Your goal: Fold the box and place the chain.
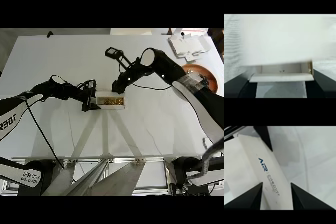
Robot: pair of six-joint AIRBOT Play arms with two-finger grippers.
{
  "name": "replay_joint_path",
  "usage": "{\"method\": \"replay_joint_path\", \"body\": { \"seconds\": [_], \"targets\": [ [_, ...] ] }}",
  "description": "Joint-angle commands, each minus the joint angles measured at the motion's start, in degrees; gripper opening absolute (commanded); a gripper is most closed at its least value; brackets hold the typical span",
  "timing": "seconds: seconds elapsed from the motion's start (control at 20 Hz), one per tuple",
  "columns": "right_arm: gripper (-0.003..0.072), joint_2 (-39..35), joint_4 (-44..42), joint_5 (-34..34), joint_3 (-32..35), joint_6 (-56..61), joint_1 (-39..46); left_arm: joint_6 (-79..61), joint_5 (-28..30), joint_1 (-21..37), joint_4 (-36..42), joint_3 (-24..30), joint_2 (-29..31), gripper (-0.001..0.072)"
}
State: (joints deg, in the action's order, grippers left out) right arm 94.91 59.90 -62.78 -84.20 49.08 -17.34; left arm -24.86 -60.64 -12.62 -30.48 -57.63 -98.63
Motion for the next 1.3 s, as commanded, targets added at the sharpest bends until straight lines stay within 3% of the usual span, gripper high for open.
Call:
{"method": "replay_joint_path", "body": {
  "seconds": [0.0,0.2,0.3,0.55,1.0,1.25],
  "targets": [
    [0.0415,0.92,0.31,-1.38,-0.46,-7.87,-1.33,0.00,0.00,0.02,-0.02,0.00,0.02,0.0376],
    [0.0416,0.92,2.47,0.66,-0.33,-11.23,-4.17,0.00,0.00,0.02,-0.02,0.00,0.00,0.0376],
    [0.0482,0.42,3.26,4.20,1.27,-14.10,-5.66,0.00,0.00,0.02,-0.02,0.00,0.02,0.0376],
    [0.0479,-3.45,3.26,14.29,8.13,-15.10,-8.41,0.00,0.00,0.02,-0.02,0.00,0.02,0.0376],
    [0.0477,-6.86,3.32,25.64,16.20,-15.13,-11.98,0.00,0.00,0.02,-0.02,0.00,0.00,0.0376],
    [0.0395,-6.88,6.29,29.31,17.42,-15.06,-11.98,0.00,0.00,0.02,-0.02,0.00,0.02,0.0376]
  ]
}}
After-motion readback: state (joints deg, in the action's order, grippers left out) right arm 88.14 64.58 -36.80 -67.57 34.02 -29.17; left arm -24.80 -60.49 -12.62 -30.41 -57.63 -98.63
